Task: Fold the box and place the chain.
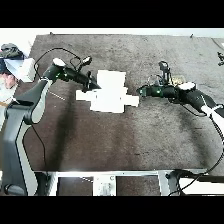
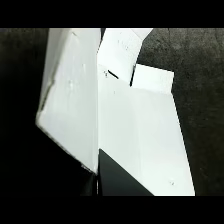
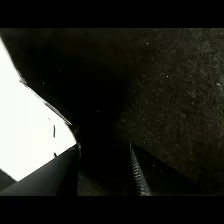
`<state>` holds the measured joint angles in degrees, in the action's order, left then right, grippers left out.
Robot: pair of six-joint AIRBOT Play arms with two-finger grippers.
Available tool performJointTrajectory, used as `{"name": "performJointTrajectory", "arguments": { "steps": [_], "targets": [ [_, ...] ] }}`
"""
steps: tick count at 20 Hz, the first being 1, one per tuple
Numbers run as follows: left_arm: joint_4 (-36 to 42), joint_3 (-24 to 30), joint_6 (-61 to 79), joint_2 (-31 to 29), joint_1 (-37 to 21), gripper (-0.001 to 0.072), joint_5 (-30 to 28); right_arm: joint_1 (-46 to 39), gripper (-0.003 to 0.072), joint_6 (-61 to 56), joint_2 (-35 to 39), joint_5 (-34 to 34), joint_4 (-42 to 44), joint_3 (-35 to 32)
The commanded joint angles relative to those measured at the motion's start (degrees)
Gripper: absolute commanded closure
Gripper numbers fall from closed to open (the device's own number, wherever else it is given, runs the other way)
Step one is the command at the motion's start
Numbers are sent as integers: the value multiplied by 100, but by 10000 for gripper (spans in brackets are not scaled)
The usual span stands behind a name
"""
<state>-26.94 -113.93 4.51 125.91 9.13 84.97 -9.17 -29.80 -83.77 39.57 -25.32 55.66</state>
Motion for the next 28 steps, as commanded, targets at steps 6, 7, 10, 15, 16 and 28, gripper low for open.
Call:
{"name": "performJointTrajectory", "arguments": {
  "steps": [6,7,10,15,16,28],
  "targets": [
    [645,1130,1364,-337,-162,703,-841,-7,321,0,7,-105,-24,-2],
    [643,1193,1408,-334,-162,703,-951,-7,321,24,7,-105,-24,0],
    [645,1335,1558,-332,-160,702,-1161,-7,321,22,7,-131,-24,0],
    [658,1340,1788,-258,-160,700,-1220,-7,321,22,7,-278,-24,0],
    [660,1340,1886,-232,-155,700,-1248,-7,320,22,7,-275,-24,0],
    [638,1340,2345,-101,-155,698,-1110,-7,319,214,7,-273,4,0]
  ]
}}
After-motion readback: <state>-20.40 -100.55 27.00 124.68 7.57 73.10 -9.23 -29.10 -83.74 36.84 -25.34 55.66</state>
